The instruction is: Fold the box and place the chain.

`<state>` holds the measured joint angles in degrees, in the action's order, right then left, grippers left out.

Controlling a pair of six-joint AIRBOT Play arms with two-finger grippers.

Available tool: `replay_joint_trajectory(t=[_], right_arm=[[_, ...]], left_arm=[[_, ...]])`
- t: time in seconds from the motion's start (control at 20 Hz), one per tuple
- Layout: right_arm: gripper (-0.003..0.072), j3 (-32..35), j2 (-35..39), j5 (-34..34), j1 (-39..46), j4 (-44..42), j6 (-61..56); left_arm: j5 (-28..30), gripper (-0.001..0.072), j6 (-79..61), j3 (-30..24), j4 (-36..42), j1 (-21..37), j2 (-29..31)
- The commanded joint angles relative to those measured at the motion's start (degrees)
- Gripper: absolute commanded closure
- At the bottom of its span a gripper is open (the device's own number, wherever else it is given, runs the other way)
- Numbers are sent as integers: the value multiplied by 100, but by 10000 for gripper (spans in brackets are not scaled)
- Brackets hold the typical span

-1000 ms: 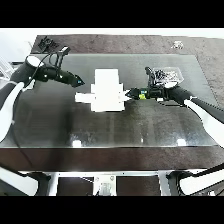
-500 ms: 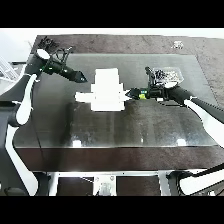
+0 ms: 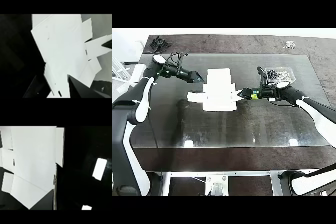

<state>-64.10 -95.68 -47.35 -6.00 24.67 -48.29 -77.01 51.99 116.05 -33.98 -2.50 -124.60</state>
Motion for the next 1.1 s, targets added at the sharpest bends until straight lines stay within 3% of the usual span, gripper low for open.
replay_joint_trajectory(t=[0.0, 0.65, 0.75, 1.05], right_arm=[[677, -2, -2, -4, 2, 0, 57], [676, -2, -2, -4, 2, 0, 81], [676, -2, -2, -4, 2, 0, 98], [676, -2, -2, -4, 2, -2, 98]], left_arm=[[9, 258, -46, 9, 234, -11, -109], [232, 261, -208, 9, 208, -385, -402], [240, 340, -282, 9, 361, -385, -431], [129, 348, -407, 9, 450, -385, -485]])
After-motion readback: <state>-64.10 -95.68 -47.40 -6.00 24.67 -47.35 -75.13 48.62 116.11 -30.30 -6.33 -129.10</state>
